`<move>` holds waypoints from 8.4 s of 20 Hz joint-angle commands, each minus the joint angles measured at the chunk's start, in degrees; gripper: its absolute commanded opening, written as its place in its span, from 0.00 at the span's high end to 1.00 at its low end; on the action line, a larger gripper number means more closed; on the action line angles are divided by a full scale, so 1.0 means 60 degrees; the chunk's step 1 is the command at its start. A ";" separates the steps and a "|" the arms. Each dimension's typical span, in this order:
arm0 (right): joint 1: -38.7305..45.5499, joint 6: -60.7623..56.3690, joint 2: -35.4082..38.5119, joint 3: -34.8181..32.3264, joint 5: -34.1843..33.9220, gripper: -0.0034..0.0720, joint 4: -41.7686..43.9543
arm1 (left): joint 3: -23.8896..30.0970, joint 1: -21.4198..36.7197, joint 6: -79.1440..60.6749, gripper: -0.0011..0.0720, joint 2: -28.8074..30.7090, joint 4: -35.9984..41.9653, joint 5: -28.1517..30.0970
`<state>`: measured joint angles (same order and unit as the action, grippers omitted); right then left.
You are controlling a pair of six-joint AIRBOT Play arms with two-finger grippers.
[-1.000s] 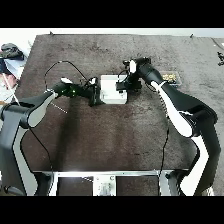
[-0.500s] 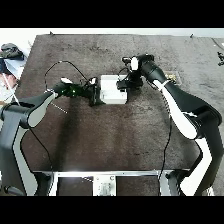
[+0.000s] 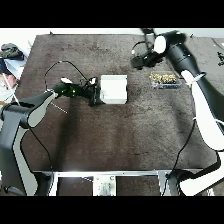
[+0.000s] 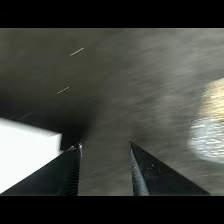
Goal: Fold the box and place the chain.
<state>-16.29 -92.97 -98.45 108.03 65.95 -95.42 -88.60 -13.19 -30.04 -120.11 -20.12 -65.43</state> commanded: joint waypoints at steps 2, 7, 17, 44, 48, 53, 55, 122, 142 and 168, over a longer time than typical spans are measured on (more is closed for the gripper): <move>0.1654 0.0040 0.0135 -0.0528 -0.0648 0.50 -0.0168 | -0.0004 0.0004 0.0000 0.70 0.0000 -0.0004 0.0000; 0.3337 0.0798 -0.0761 -0.0896 -0.0262 0.50 0.2084 | -0.0004 0.0004 -0.0004 0.70 0.0000 -0.0004 0.0004; 0.3377 0.1829 -0.2335 -0.0022 0.0182 0.50 0.2197 | -0.0004 0.0004 -0.0004 0.70 0.0000 -0.0004 0.0011; 0.3162 0.2087 -0.0069 -0.0011 0.0474 0.94 0.1945 | -0.0004 0.0004 0.0000 0.70 0.0000 -0.0004 0.0007; 0.2841 0.2514 0.2080 -0.0011 0.0270 0.94 0.1953 | -0.0004 0.0004 0.0000 0.70 0.0000 0.0000 0.0007; 0.2040 0.2758 0.4583 -0.0011 -0.1989 0.94 0.1949 | -0.0004 0.0004 0.0000 0.70 0.0000 -0.0004 0.0007; 0.1632 0.2827 0.5253 -0.0011 -0.3024 0.94 0.1949 | -0.0004 0.0004 -0.0004 0.70 0.0000 -0.0004 0.0007; 0.1654 0.3333 0.2481 -0.5807 -0.3880 0.94 0.7832 | -0.0004 0.0004 -0.0004 0.70 0.0007 0.0000 0.0004; -0.1643 0.3271 0.2503 -0.6539 -0.6113 0.94 0.7628 | -0.0004 0.0004 -0.0004 0.70 0.0007 0.0000 0.0004; 0.2801 0.1381 -0.0426 -0.6502 -0.7147 0.56 0.6659 | -0.0004 0.0004 -0.0004 0.70 0.0007 0.0000 0.0007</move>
<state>0.43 -84.51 -97.41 66.19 24.51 -57.76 -88.60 -13.19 -30.04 -120.11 -20.12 -65.41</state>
